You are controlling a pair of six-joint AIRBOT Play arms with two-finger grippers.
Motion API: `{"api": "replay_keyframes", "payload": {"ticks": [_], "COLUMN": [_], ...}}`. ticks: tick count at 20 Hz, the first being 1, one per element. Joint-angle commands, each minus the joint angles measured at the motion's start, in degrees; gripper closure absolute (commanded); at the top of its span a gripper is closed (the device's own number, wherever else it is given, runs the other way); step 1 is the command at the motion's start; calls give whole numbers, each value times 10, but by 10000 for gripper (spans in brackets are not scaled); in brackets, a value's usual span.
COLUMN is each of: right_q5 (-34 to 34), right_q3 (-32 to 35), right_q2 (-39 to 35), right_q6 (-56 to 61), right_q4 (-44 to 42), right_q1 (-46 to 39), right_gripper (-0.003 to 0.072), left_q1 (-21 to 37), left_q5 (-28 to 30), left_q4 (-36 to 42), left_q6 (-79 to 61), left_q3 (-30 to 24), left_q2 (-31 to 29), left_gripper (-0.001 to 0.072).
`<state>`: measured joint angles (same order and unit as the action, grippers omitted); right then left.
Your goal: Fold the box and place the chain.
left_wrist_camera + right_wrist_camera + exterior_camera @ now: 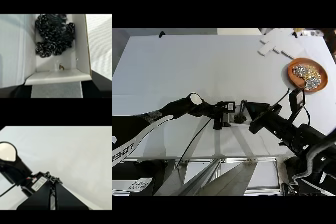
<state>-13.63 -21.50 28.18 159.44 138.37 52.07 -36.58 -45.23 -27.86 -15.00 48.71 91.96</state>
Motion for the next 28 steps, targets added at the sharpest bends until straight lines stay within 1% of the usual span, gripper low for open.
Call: {"api": "replay_keyframes", "payload": {"ticks": [1, 3, 5, 8, 10, 11, 15, 17, 19, 20, 21, 24, 26, 27, 28], "right_q5": [23, 22, 2, -89, -154, -176, -206, -230, -231, -222, -210, -171, -165, -171, -179], "right_q3": [-3, -2, -2, -2, -2, -2, -2, -2, 9, 14, 16, 16, 16, 13, 5], "right_q2": [3, 8, 8, 8, 9, 10, 21, 37, 54, 62, 71, 80, 80, 75, 63], "right_q6": [-11, -39, -73, -121, -179, -210, -341, -375, -394, -398, -398, -399, -400, -400, -400], "right_q4": [-11, -35, -60, -110, -153, -172, -257, -280, -289, -289, -289, -288, -288, -289, -288], "right_q1": [-29, -29, -23, -10, -10, -10, -10, -10, -10, -10, -10, -10, -10, -10, -12], "right_gripper": [667, 667, 667, 668, 668, 668, 669, 669, 663, 634, 572, 564, 561, 528, 475], "left_q1": [0, 0, 0, 0, 0, 0, 0, 0, 0, 0, 0, 0, 0, 0, 0], "left_q5": [0, 0, 0, 0, 0, 0, 0, 0, 0, 0, 0, 0, 0, 0, 0], "left_q4": [0, 0, 0, 0, 0, 0, 0, 0, 0, 0, 0, 0, 0, 0, 0], "left_q6": [0, 0, 0, 0, 0, 0, 0, 0, 0, 0, 0, 0, 0, 0, 0], "left_q3": [0, 0, 0, 0, 0, 0, 0, 0, 0, 0, 0, 0, 0, 0, 0], "left_q2": [0, 0, 0, 0, 0, 0, 0, 0, 0, 0, 0, 0, 0, 0, 0], "left_gripper": [454, 455, 455, 455, 455, 454, 455, 454, 454, 455, 454, 455, 455, 455, 454]}}
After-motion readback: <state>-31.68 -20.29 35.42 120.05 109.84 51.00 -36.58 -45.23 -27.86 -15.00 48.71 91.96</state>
